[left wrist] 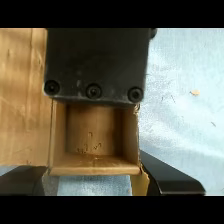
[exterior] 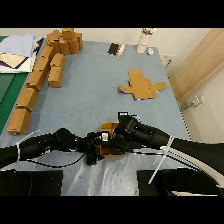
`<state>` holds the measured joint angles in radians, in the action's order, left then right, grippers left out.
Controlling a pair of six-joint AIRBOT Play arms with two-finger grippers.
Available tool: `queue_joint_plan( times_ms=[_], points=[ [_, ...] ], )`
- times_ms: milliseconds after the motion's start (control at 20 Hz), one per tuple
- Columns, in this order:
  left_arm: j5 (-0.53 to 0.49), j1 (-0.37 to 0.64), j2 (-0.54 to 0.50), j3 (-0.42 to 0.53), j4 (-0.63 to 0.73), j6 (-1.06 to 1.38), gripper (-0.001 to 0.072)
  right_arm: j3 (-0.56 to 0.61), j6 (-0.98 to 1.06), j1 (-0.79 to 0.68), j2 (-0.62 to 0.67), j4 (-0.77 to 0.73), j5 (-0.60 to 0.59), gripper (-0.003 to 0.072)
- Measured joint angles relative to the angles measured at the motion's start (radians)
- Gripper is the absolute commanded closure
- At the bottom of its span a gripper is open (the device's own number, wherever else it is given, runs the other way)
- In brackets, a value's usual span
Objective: Fold the box.
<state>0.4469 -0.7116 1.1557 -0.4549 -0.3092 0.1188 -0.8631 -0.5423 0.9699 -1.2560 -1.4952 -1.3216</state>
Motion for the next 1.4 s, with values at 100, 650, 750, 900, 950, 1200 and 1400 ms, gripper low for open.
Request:
queue_joint_plan(
  times_ms=[100,650,750,900,950,1200,1400],
  points=[
    [0.001,0.000,0.000,0.000,0.000,0.000,0.0257,-0.008,0.000,0.000,0.008,0.000,-0.004,0.0298],
    [0.000,0.000,0.000,0.000,-0.001,0.001,0.0257,-0.043,-0.062,-0.048,0.246,0.058,-0.164,0.0508],
    [0.000,0.000,0.000,0.000,-0.001,0.002,0.0256,-0.022,-0.145,-0.149,0.285,0.076,-0.161,0.0683],
    [0.000,0.000,0.000,0.000,-0.001,0.002,0.0257,0.057,-0.438,-0.402,0.274,-0.019,-0.016,0.0683],
    [0.000,0.000,0.000,0.000,-0.001,0.002,0.0257,0.079,-0.565,-0.490,0.245,-0.100,0.049,0.0683],
    [0.000,0.000,0.000,0.000,-0.002,0.002,0.0257,0.069,-1.302,-0.781,-0.026,-0.718,0.185,0.0683],
    [0.000,0.000,0.000,0.000,-0.002,0.002,0.0257,-0.013,-1.638,-0.797,-0.157,-1.019,0.063,0.0683]
  ],
)
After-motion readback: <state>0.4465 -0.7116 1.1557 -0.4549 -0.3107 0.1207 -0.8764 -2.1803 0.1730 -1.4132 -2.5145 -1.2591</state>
